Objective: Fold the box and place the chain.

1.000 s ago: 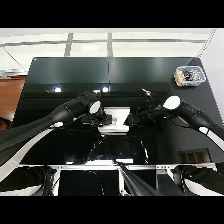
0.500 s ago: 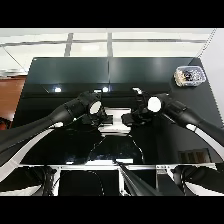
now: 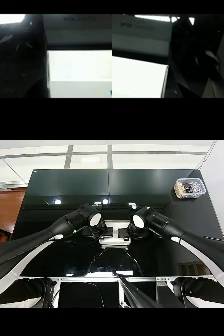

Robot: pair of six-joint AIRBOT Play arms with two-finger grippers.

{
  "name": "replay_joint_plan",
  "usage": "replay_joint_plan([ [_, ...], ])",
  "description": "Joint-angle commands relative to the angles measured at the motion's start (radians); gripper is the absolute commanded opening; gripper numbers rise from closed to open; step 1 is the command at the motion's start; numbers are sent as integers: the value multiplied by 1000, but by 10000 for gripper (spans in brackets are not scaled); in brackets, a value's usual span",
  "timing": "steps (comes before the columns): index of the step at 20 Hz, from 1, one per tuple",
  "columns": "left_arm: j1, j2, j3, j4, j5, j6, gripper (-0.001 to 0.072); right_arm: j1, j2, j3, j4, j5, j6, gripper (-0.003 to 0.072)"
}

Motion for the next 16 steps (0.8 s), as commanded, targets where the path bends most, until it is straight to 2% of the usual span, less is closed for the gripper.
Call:
replay_joint_plan([
  [1, 0, -1, 1, 0, 0, 0, 25, 18, -16, 4, -21, 16, 57, 52],
  [2, 0, -1, 1, 0, -1, 0, 25, 18, -16, 4, -20, 17, 57, 15],
  [6, 0, -1, 1, 0, 0, 0, 25, 18, -16, 4, -19, 35, 66, 15],
  [7, 0, -1, 1, 0, 0, 0, 25, 18, -16, 4, -16, 35, 66, 29],
  [8, 0, -1, 1, 0, 0, 0, 25, 18, -16, 4, -10, 34, 65, 150],
  [10, 0, -1, 1, 0, 0, 0, 25, 18, -16, 4, -10, 31, 65, 146],
  [11, 0, -1, 1, 0, 0, 0, 25, 18, -16, 4, -11, 31, 65, 51],
  [12, 0, -1, 1, 0, 0, 0, 25, 18, -16, 4, -12, 31, 65, 14],
  [16, 0, -1, 1, 0, 0, 0, 25, 18, -14, 6, -12, 27, 65, 27],
])
